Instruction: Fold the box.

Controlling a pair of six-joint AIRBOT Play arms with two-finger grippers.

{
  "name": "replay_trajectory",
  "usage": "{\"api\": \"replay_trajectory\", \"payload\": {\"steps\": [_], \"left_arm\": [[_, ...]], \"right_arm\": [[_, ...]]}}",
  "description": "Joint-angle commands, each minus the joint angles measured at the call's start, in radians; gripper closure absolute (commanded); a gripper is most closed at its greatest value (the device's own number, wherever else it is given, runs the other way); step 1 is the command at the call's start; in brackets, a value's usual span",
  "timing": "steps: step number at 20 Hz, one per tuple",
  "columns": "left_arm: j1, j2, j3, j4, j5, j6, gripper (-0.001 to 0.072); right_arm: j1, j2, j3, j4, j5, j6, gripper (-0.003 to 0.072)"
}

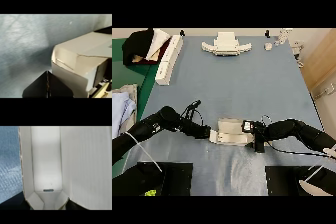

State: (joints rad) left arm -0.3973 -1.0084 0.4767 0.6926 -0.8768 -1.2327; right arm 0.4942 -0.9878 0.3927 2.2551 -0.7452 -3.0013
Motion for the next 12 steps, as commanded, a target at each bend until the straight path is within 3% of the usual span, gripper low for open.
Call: {"api": "replay_trajectory", "payload": {"steps": [1,6,8,12], "left_arm": [[-0.014,0.006,0.031,-0.020,-0.049,0.010,0.0691],[-0.013,0.006,0.034,-0.020,-0.065,-0.014,0.0688],[-0.013,0.006,0.035,-0.020,-0.066,-0.021,0.0277],[-0.013,0.006,0.035,-0.021,-0.066,-0.023,0.0300]], "right_arm": [[0.000,0.000,0.001,0.000,0.000,0.000,0.0135],[0.000,0.000,0.001,0.000,0.000,0.000,0.0134],[0.000,0.000,0.001,0.000,0.000,0.000,0.0134],[0.000,0.000,0.001,0.000,0.000,0.000,0.0134]]}}
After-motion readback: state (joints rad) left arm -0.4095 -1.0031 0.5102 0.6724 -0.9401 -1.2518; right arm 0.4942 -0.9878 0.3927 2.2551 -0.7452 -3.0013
